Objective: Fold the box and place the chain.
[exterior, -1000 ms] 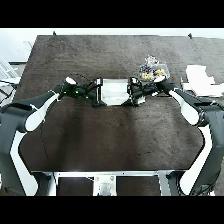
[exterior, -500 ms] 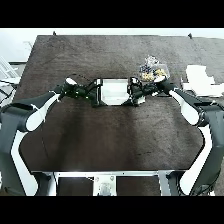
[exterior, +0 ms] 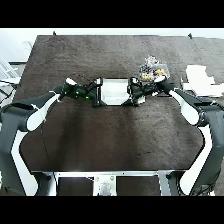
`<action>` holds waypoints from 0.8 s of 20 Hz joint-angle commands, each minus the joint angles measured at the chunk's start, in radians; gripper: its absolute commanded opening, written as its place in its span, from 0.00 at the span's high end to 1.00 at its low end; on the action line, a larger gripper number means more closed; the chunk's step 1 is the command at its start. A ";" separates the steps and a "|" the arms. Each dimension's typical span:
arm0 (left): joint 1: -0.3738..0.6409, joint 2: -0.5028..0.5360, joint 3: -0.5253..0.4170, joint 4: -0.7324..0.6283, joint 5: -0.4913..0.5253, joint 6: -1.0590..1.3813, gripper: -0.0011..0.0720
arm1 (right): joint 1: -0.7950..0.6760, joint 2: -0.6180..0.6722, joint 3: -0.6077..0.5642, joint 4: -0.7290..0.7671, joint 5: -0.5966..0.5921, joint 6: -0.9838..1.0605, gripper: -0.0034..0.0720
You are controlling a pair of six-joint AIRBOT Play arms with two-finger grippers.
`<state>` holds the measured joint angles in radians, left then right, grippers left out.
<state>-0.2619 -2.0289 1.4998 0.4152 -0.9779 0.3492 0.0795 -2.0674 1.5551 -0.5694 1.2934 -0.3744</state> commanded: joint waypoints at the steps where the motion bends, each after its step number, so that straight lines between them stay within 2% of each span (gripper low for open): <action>1: 0.001 0.000 0.000 -0.002 -0.002 -0.001 0.07 | 0.000 0.000 0.000 0.000 0.001 0.000 0.28; 4: 0.001 -0.001 0.000 0.008 -0.003 -0.001 0.10 | 0.000 0.000 0.000 0.000 0.001 0.000 0.28; 5: 0.001 -0.001 0.000 0.009 -0.003 -0.001 0.22 | 0.000 0.000 0.000 0.000 0.001 0.000 0.28; 6: 0.001 -0.002 0.000 0.011 -0.004 -0.001 0.52 | 0.000 0.000 0.000 0.000 0.001 0.000 0.28; 7: 0.001 -0.004 0.000 0.010 -0.003 -0.001 0.56 | 0.000 0.000 0.000 0.000 0.001 0.000 0.28; 16: 0.001 -0.006 0.000 0.010 0.000 -0.001 0.56 | 0.000 0.000 0.000 0.000 0.001 0.000 0.28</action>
<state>-0.2615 -2.0342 1.5002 0.4217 -0.9810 0.3485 0.0792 -2.0674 1.5551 -0.5694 1.2938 -0.3752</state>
